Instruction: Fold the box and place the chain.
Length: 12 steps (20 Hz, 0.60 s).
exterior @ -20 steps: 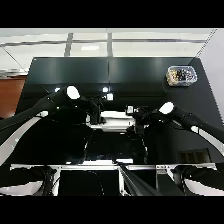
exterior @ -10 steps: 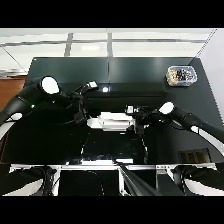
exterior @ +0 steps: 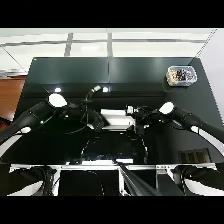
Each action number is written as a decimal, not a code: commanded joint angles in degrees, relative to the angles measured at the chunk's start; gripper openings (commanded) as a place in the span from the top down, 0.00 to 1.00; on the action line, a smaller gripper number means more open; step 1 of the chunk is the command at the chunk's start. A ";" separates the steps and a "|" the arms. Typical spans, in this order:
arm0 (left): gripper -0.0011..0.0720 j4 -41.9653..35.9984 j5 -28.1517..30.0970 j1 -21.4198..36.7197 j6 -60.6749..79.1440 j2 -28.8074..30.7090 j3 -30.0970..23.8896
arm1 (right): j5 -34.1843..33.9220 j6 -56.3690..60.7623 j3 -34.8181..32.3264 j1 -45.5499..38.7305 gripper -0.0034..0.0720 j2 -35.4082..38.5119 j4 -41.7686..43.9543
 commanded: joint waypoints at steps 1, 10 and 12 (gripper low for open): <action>0.95 -8.17 22.51 -0.59 5.05 -0.20 -0.79 | 0.02 -0.02 0.04 0.04 0.71 0.00 0.04; 0.95 8.07 12.52 1.29 4.00 -10.95 3.08 | 0.00 -0.02 0.04 0.04 0.70 0.00 0.04; 0.95 8.26 11.28 1.38 4.00 -11.13 3.13 | 0.00 -0.02 0.04 0.04 0.70 0.00 0.04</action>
